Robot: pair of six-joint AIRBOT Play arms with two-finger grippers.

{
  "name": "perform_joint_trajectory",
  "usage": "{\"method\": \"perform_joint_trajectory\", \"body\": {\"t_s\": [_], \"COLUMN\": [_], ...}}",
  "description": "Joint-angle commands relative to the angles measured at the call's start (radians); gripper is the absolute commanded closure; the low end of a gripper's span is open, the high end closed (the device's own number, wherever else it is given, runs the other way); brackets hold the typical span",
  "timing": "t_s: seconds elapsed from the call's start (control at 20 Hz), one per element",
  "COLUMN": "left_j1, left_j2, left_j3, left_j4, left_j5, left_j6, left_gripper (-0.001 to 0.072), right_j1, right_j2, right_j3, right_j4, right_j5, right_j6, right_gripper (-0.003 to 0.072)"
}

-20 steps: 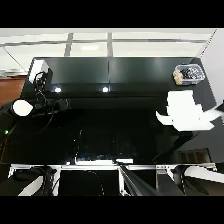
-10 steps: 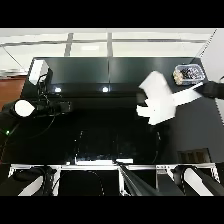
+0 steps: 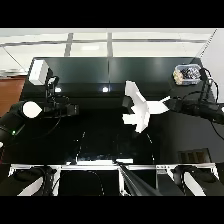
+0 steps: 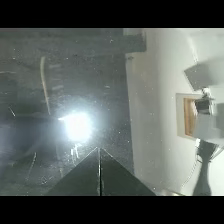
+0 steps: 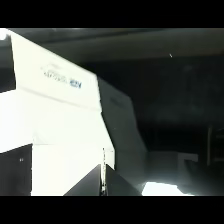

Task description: Fold the box and place the chain.

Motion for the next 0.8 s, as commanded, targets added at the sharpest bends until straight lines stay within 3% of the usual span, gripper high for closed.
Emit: {"method": "perform_joint_trajectory", "body": {"t_s": [0.0, 0.35, 0.75], "left_j1": [-0.011, -0.011, -0.011], "left_j2": [-0.019, -0.047, -0.047], "left_j3": [0.0, 0.0, 0.0], "left_j4": [0.0, -0.001, -0.001], "left_j5": [0.003, 0.004, 0.004], "left_j6": [0.0, 0.0, 0.0], "left_gripper": [0.0681, 0.068, 0.068], "right_j1": [0.021, -0.042, -0.021], "right_j2": [0.01, 0.009, -0.03], "right_j3": [-0.002, 0.008, -0.042], "right_j4": [-0.034, -0.259, -0.296], "right_j5": [-0.051, 0.018, -0.01], "right_j6": [0.019, 0.046, 0.07], "right_gripper": [0.0662, 0.0662, 0.0661]}}
